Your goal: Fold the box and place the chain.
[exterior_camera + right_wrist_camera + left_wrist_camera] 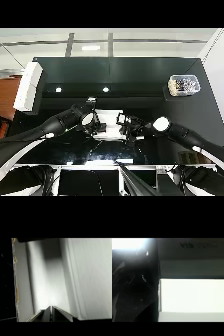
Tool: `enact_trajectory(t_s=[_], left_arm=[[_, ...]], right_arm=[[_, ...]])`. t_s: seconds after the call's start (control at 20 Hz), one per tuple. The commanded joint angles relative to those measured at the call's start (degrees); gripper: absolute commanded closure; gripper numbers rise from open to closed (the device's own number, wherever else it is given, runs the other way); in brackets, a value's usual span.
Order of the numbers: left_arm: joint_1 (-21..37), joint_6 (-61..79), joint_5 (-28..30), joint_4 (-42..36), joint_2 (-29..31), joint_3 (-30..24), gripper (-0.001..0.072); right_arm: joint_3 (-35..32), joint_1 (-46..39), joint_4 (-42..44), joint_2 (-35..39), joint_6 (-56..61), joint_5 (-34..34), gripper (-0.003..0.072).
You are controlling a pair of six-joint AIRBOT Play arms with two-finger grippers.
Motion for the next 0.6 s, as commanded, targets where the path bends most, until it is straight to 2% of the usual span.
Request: enact_trajectory(t_s=[0.0, 0.1, 0.3, 0.45, 0.55], left_arm=[[-0.02, 0.17, 0.28, 0.07, -0.02, -0.02, 0.0678], [-0.02, 0.15, 0.46, 0.13, -0.07, -0.02, 0.0678], [-0.02, 0.17, 0.13, 0.13, -0.07, -0.02, 0.0678], [-0.02, 0.15, 0.04, 0.11, -0.09, -0.02, 0.0678], [-0.02, 0.15, 0.44, 0.13, -0.15, -0.02, 0.0678]], right_arm=[[0.02, -3.26, -6.75, 3.87, 18.56, -0.44, 0.0660], [0.07, -8.52, -9.11, 8.68, 36.20, 1.46, 0.0660], [0.04, -23.65, -15.37, 16.98, 65.33, 14.47, 0.0661], [-0.55, -35.12, -22.91, 17.22, 79.19, 24.20, 0.0661], [-2.62, -39.01, -23.10, 17.07, 79.47, 25.44, 0.0661]])
